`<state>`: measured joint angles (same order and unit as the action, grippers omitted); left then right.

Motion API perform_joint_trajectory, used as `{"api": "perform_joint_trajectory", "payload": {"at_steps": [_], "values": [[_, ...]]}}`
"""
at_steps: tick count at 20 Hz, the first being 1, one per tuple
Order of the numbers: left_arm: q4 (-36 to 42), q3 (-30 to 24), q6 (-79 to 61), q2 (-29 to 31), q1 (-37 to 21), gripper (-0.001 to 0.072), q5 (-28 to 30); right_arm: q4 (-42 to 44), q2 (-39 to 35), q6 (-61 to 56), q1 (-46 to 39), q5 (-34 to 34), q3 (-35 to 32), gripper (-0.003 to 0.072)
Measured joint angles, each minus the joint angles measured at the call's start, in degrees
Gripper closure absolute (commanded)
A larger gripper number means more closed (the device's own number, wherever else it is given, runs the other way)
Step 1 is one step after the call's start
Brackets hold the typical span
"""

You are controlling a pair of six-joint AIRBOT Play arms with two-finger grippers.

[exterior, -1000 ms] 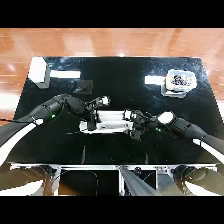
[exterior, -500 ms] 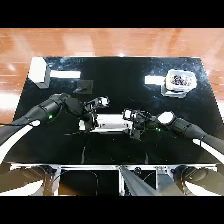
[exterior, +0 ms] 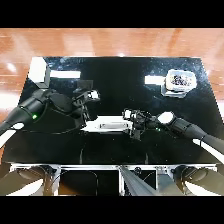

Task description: Fold the box and place the chain.

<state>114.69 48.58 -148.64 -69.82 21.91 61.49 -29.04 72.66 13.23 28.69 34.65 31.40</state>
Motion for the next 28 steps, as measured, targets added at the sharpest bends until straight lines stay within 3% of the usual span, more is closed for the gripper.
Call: {"api": "perform_joint_trajectory", "payload": {"at_steps": [4,8,13,21,28], "values": [[1.07,-1.36,3.19,2.45,-2.73,0.0695,8.9,0.0,0.0,0.02,0.0,0.0,0.0,0.0101],[5.68,-6.78,4.48,8.7,-0.83,0.0695,8.24,0.0,-0.02,0.02,0.0,0.0,-0.02,0.0101],[8.41,-13.73,5.75,16.11,7.08,0.0691,-5.95,0.0,-0.02,0.02,0.0,0.0,0.0,0.0101],[12.74,-17.35,6.38,14.32,14.43,0.069,-33.86,0.0,0.0,0.02,0.0,-0.09,-0.02,0.0101],[13.68,-17.59,6.38,12.09,16.74,0.069,-42.64,0.0,0.0,0.02,0.0,-0.09,-0.02,0.0101]]}}
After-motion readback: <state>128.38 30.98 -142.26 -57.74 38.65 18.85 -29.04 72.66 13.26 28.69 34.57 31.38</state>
